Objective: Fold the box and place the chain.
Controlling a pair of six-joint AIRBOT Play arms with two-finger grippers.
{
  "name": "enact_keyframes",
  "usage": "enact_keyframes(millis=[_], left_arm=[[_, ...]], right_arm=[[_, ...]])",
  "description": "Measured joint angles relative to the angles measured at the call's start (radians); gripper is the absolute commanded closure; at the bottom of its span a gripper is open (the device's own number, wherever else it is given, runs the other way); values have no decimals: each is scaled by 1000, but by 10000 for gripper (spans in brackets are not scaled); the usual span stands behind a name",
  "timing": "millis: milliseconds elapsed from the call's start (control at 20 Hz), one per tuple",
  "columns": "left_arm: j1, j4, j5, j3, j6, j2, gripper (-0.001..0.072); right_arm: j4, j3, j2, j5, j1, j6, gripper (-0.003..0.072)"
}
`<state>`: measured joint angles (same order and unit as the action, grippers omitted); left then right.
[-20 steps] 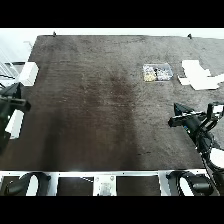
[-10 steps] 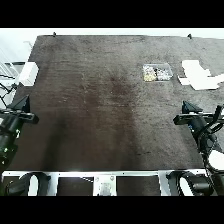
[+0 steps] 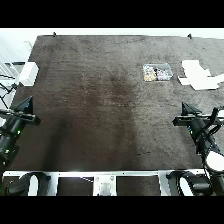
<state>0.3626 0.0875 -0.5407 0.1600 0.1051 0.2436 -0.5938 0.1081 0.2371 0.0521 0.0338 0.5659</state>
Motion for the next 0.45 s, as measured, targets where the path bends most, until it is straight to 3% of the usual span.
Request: enact_keyframes(millis=[450], left_arm=[[0,0,-2,0,-11,0,691]], right_arm=[[0,0,0,-1,0,0,682]])
